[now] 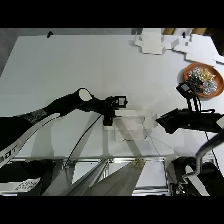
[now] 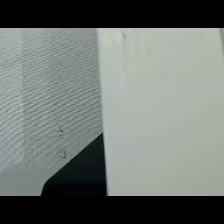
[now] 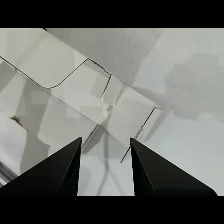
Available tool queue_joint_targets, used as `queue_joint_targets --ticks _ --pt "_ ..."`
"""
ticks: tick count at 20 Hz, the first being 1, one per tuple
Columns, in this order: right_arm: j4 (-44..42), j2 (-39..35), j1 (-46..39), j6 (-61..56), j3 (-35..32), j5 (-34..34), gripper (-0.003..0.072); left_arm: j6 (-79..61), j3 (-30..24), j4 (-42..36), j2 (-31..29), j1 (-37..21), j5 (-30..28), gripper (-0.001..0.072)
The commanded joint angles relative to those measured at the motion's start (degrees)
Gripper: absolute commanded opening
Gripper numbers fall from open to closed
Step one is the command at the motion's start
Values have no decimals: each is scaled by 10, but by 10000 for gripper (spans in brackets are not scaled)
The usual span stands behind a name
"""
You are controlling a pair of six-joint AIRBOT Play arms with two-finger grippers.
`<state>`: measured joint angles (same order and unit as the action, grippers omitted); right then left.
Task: Fold the box and place the chain.
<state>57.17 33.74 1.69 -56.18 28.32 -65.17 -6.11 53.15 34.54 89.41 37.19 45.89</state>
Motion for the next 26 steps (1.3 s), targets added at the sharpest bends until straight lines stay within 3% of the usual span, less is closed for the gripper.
queue_joint_targets --ticks 1,2,3,7,12,14,15,16,17,22,26 --pt "-5 0 2 17 1 -17 205 0 0 2 0 0 0 12" --pt "-5 0 12 27 1 -33 86 0 0 2 0 0 0 12" --pt "-6 0 33 32 1 -46 31 0 0 2 0 0 0 12" --pt "49 0 174 76 0 -56 23 0 0 2 0 0 0 12" --pt "165 13 329 108 -22 7 23 0 0 2 0 0 0 12" --pt "165 16 332 155 -32 21 129 0 0 2 0 0 0 12" --pt "166 13 336 189 -42 38 287 0 0 2 0 0 0 12" --pt "166 7 345 221 -56 75 510 0 0 2 0 0 0 12" --pt "167 -1 360 246 -73 119 618 0 0 2 0 0 0 12" --pt "189 -5 435 249 -158 272 618 0 0 2 0 0 0 12" --pt "240 3 442 236 -189 292 618 0 0 2 0 0 0 12"
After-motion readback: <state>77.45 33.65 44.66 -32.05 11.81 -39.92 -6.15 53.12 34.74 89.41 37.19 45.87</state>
